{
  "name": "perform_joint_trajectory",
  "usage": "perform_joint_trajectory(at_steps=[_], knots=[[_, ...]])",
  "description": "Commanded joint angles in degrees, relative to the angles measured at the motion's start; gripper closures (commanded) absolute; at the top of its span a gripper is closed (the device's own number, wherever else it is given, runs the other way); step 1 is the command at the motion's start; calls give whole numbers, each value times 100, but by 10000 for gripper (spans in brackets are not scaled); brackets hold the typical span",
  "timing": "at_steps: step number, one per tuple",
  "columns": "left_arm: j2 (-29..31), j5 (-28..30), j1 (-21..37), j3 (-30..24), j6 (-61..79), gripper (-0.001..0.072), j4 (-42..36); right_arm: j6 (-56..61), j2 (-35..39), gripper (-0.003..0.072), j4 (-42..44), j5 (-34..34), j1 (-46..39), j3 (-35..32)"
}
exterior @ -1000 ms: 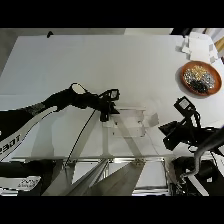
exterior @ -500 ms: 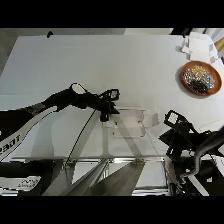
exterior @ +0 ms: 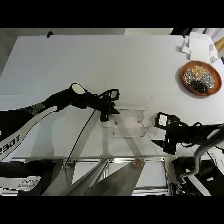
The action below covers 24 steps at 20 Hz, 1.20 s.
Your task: Fold the box and place the chain.
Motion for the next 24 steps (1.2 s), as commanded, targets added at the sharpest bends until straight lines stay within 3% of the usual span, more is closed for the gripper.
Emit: perform_joint_trajectory(at_steps=[1, 6, 12, 18, 24], knots=[[2, 2, 2, 2, 0, 697, 2, -1025, -601, 81, 22, -398, 2, -17], [2, 2, 2, 2, 0, 697, 2, -1408, -953, 83, 11, -1945, 173, -544], [2, 2, 2, 2, 2, 697, 2, -2277, -870, 88, 4, -3217, 975, -1502], [2, 2, 2, 2, 2, 697, 2, -1991, -870, 89, 31, -3591, 1532, -1510], [2, 2, 2, 2, 0, 697, 2, -1910, -870, 90, 79, -4059, 1574, -1508]])
